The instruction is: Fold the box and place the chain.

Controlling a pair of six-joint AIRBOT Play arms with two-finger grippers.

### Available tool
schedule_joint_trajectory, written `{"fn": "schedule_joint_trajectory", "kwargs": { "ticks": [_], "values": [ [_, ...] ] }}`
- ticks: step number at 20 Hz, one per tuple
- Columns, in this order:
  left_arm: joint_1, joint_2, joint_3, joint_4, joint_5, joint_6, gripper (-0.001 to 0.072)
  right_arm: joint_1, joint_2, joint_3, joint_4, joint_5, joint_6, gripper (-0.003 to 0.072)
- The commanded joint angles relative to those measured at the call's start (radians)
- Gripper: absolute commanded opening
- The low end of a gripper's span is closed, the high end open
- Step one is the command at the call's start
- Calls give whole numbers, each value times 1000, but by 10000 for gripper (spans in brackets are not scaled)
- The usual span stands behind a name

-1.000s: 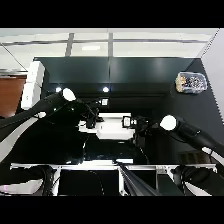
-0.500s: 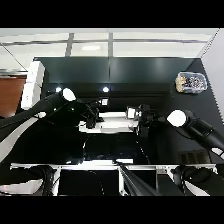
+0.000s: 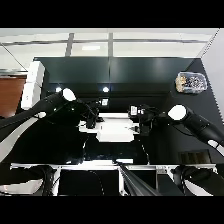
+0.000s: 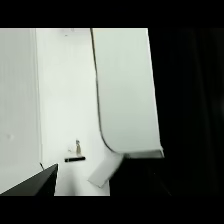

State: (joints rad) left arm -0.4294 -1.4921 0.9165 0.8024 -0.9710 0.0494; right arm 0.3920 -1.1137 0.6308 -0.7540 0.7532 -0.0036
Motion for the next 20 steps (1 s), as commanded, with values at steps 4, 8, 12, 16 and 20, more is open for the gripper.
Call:
{"fn": "schedule_joint_trajectory", "kwargs": {
  "ticks": [4,8,12,16,20],
  "values": [
    [0,0,0,0,-1,0,25,-49,-13,-24,-138,221,166,635],
    [0,0,0,0,-1,0,26,60,-13,-89,-63,129,186,635],
    [0,0,0,0,-2,0,25,172,-13,-88,48,-96,186,636],
    [0,0,0,0,-5,0,26,172,33,-65,44,-83,186,635],
    [0,0,0,0,-5,0,25,115,61,-64,15,-64,125,635]
  ]
}}
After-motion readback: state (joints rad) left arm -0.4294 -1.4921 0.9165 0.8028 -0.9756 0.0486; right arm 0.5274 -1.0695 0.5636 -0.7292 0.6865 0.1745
